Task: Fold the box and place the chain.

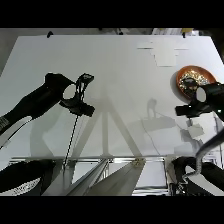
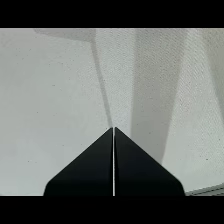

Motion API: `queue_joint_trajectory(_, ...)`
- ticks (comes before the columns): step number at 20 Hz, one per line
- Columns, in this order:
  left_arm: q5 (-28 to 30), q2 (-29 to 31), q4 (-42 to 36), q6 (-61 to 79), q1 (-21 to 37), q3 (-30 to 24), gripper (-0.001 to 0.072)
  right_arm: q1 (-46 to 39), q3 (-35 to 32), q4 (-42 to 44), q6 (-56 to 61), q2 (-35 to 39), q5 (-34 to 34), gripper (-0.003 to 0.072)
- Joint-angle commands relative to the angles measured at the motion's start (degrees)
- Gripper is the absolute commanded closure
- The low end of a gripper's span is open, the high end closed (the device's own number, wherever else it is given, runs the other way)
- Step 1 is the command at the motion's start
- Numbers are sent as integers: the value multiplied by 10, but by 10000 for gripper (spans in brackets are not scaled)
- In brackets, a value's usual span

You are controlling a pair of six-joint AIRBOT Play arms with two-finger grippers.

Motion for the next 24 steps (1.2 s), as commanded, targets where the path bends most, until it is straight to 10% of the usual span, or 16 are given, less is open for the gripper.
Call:
queue_joint_trajectory(1,0,0,0,0,0,0,702,-4,18,-197,-58,27,37,669)
queue_joint_trajectory(2,0,0,0,0,0,0,702,-17,18,-217,-88,27,40,664)
queue_joint_trajectory(5,0,0,0,0,0,0,702,-108,18,-203,-95,8,15,216)
queue_joint_trajectory(6,0,0,0,0,0,0,702,-142,18,-210,-103,-5,21,204)
queue_joint_trajectory(20,0,0,0,0,0,0,702,-288,18,-297,-72,-169,-9,308)
queue_joint_trajectory(24,0,0,0,0,1,0,702,-287,18,-299,-52,-218,2,649)
